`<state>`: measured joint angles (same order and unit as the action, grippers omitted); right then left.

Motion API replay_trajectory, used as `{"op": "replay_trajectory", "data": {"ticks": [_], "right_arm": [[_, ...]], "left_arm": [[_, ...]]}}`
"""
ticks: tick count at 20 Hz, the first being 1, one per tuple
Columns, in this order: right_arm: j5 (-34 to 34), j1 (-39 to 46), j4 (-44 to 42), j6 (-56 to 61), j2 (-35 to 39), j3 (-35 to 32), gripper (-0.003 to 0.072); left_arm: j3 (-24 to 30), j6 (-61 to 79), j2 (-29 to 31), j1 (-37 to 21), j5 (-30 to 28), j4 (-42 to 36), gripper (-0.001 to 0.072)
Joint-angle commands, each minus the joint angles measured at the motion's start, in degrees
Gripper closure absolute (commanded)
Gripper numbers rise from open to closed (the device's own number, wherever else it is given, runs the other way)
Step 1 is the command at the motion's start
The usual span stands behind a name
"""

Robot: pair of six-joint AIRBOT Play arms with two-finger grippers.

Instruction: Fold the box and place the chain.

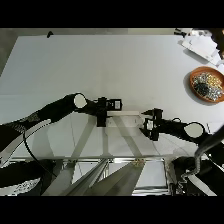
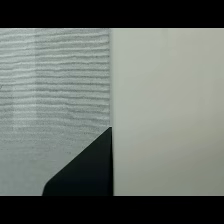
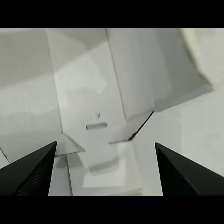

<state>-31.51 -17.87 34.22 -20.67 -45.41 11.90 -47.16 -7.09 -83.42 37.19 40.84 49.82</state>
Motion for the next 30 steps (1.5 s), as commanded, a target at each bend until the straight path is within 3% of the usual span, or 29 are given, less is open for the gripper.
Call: {"op": "replay_trajectory", "data": {"ticks": [1,5,7,13,20,25,28,30], "right_arm": [[-1.7,0.4,6.3,0.1,1.3,-0.4,-0.0012],[-1.1,0.3,5.9,1.5,5.6,-4.7,-0.0012],[-2.9,-0.8,6.1,2.7,6.3,-5.0,-0.0011],[0.7,-3.1,5.7,5.4,6.4,-5.0,-0.0011],[-9.3,2.6,9.0,7.1,14.1,-5.0,0.0031],[-11.7,-0.2,11.0,12.1,14.0,-5.4,0.0029],[-6.4,-8.3,10.6,13.6,12.9,-6.3,0.0028],[2.2,-12.9,8.1,14.1,10.0,-6.3,0.0028]], "left_arm": [[0.0,0.0,0.0,0.0,-0.1,0.0,0.0697],[0.0,0.0,0.0,0.0,-0.1,0.0,0.0697],[0.0,0.0,0.0,0.0,-0.1,0.0,0.0697],[0.0,0.0,0.0,0.0,-0.1,0.0,0.0697],[0.0,0.0,0.0,0.0,-0.1,0.0,0.0697],[0.0,0.0,0.0,0.0,-0.1,0.0,0.0697],[0.0,0.0,0.0,0.0,-0.1,0.0,0.0697],[0.0,0.0,0.0,0.0,-0.1,0.0,0.0697]]}}
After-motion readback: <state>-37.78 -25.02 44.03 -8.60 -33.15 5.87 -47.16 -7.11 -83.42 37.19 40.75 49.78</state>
